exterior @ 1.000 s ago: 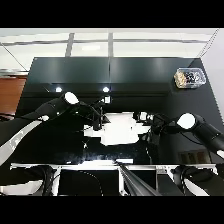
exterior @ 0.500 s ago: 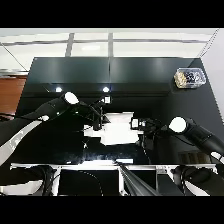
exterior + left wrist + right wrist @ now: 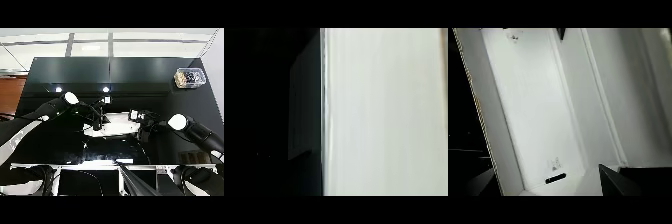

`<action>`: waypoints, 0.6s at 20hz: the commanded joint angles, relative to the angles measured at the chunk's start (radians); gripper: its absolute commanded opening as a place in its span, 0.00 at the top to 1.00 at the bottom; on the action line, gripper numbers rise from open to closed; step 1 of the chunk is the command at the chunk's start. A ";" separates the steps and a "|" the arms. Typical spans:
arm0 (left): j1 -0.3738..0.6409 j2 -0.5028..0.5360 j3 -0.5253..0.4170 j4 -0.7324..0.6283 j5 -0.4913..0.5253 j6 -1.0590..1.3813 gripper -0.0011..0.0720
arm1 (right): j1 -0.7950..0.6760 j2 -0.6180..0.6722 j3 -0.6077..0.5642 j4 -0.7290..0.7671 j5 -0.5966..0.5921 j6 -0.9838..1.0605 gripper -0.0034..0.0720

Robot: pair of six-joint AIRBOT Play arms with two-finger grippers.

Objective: Fold the box and place the chain.

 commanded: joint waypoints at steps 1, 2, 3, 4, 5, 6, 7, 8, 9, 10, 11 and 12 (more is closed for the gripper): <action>0.000 0.000 0.000 0.000 -0.001 0.000 0.94 | 0.000 0.000 0.020 0.001 -0.030 -0.021 0.01; 0.000 0.000 0.000 0.000 -0.001 0.000 0.94 | -0.005 0.000 0.024 0.003 -0.033 -0.024 0.01; 0.000 0.000 0.000 0.000 -0.002 0.000 0.94 | -0.010 0.000 0.030 0.002 -0.027 -0.024 0.01; -0.001 0.000 0.000 0.000 -0.002 0.000 0.94 | -0.019 0.000 0.034 0.002 -0.025 -0.024 0.01; -0.001 0.000 0.000 0.000 -0.001 0.000 0.94 | -0.033 0.000 0.035 0.002 -0.025 -0.024 0.01; -0.001 0.000 0.000 0.000 -0.001 0.000 0.94 | -0.052 0.000 0.035 0.002 -0.019 -0.024 0.01; -0.001 0.000 0.000 0.000 -0.001 0.000 0.94 | -0.069 0.000 0.035 0.002 -0.014 -0.024 0.01; -0.001 0.000 0.000 0.000 -0.001 0.000 0.94 | -0.077 0.000 0.035 0.004 -0.012 -0.026 0.01; -0.001 0.001 0.000 0.000 -0.001 0.000 0.94 | -0.078 0.000 0.035 0.016 -0.011 -0.027 0.01; -0.001 0.002 0.000 0.000 -0.001 0.000 0.94 | -0.077 -0.001 0.035 0.044 -0.005 -0.043 0.01; -0.001 0.003 0.001 0.000 -0.002 0.000 0.94 | -0.078 -0.002 0.035 0.066 -0.002 -0.068 0.01; -0.001 0.004 0.002 0.000 -0.001 0.001 0.94 | -0.078 -0.002 0.035 0.070 -0.006 -0.076 0.01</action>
